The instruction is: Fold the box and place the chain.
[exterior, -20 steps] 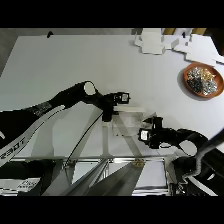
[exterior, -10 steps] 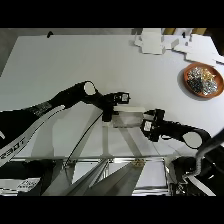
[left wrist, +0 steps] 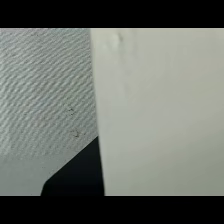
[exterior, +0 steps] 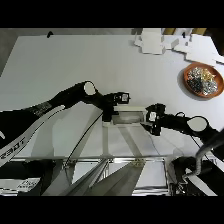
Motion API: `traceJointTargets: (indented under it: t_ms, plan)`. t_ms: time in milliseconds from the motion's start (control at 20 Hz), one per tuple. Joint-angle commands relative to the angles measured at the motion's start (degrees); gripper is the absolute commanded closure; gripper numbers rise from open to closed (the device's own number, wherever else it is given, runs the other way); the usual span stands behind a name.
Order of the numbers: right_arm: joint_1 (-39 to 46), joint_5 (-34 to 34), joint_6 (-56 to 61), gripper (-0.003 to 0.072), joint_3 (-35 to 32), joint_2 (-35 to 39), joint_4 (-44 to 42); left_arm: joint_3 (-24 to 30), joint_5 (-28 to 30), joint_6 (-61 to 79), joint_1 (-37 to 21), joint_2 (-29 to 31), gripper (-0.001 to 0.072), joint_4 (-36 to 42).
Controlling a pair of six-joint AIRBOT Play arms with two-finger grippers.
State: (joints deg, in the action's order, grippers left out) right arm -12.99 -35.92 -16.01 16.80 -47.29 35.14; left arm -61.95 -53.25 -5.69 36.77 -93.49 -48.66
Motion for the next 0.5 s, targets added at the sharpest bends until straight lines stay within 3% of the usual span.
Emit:
traceJointTargets:
  t_ms: [0, 450]
  plan:
    - [2.9, -5.3, -4.4, -0.0003, 1.9, -3.8, -3.7, 0.0, 0.0, 0.1, 0.0, 0.0, 0.0697, 0.0]
    - [4.9, -10.0, -7.1, 0.0001, 2.3, -11.7, -7.7, 0.0, 0.0, 0.1, 0.0, 0.0, 0.0697, 0.0]
